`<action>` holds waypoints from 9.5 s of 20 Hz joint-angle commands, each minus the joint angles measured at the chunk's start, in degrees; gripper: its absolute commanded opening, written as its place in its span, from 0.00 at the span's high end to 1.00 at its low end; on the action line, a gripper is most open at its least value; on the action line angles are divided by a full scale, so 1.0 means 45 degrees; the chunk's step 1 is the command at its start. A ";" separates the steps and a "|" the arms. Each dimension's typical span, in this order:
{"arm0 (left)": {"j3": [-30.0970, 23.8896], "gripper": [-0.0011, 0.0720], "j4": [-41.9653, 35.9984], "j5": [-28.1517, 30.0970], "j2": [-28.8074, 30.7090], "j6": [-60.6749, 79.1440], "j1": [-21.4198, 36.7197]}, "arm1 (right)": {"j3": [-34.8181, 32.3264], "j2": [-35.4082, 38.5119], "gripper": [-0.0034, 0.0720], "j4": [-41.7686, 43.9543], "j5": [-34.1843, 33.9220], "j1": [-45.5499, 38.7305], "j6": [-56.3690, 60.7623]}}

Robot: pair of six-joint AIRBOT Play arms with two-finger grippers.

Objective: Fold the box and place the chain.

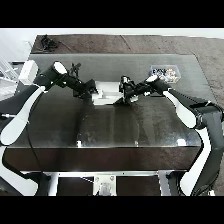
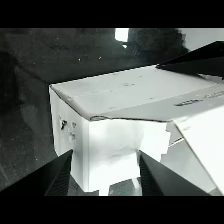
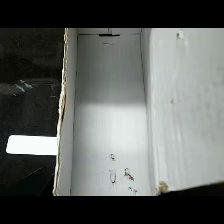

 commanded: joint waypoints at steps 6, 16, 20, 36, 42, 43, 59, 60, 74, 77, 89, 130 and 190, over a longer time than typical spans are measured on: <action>0.0733 0.35 0.1127 -0.0471 -0.0379 -0.0709 -0.0282 | -0.0005 -0.0010 0.28 0.0000 0.0000 0.0005 0.0000; 0.2074 0.35 0.2565 -0.1477 -0.0952 -0.1851 -0.0840 | -0.0005 -0.0010 0.28 0.0000 0.0000 0.0005 0.0000; 0.2079 0.35 0.2652 -0.1564 -0.1073 -0.2210 -0.0899 | -0.0005 -0.0010 0.28 0.0000 0.0000 0.0010 0.0000; 0.2079 0.46 0.3711 -0.0962 -0.1161 -0.2535 -0.1574 | -0.0005 -0.0010 0.28 0.0000 0.0000 0.0005 0.0000; 0.4313 0.46 0.4624 -0.2929 -0.2424 -0.3215 -0.1870 | -0.0005 -0.0010 0.28 0.0000 0.0000 0.0005 0.0000; 0.4614 0.46 0.4838 -0.3152 -0.2594 -0.3395 -0.1919 | -0.0005 -0.0010 0.28 0.0000 0.0000 0.0005 0.0000; 0.6217 0.46 0.6785 -0.4362 -0.3653 -0.4736 -0.2390 | -0.0005 -0.0010 0.28 0.0000 0.0000 0.0005 0.0000; 0.6368 0.46 0.6941 -0.4386 -0.3730 -0.4750 -0.2472 | -0.0005 -0.0010 0.28 0.0000 0.0000 0.0005 0.0000; 0.6533 0.67 0.7630 -0.4585 -0.3993 -0.4920 -0.2793 | -0.0005 -0.0010 0.28 0.0000 0.0000 0.0005 0.0000; 0.6547 0.90 0.7694 -0.4624 -0.3993 -0.4677 -0.2846 | -0.0005 -0.0010 0.28 0.0000 0.0000 0.0005 0.0000; 0.6547 0.19 0.7315 -0.4503 -0.3842 -0.4624 -0.2841 | -0.0005 -0.0010 0.28 0.0000 0.0000 0.0005 0.0000; -0.0053 0.00 -0.4959 -0.1787 -0.2263 2.4489 0.2438 | -0.0005 -0.0010 0.28 0.0000 0.0000 0.0005 0.0000; 0.0039 0.00 -0.6538 -0.0908 -0.3779 2.7044 0.1307 | -0.0005 -0.0010 0.28 0.0000 0.0000 0.0005 0.0000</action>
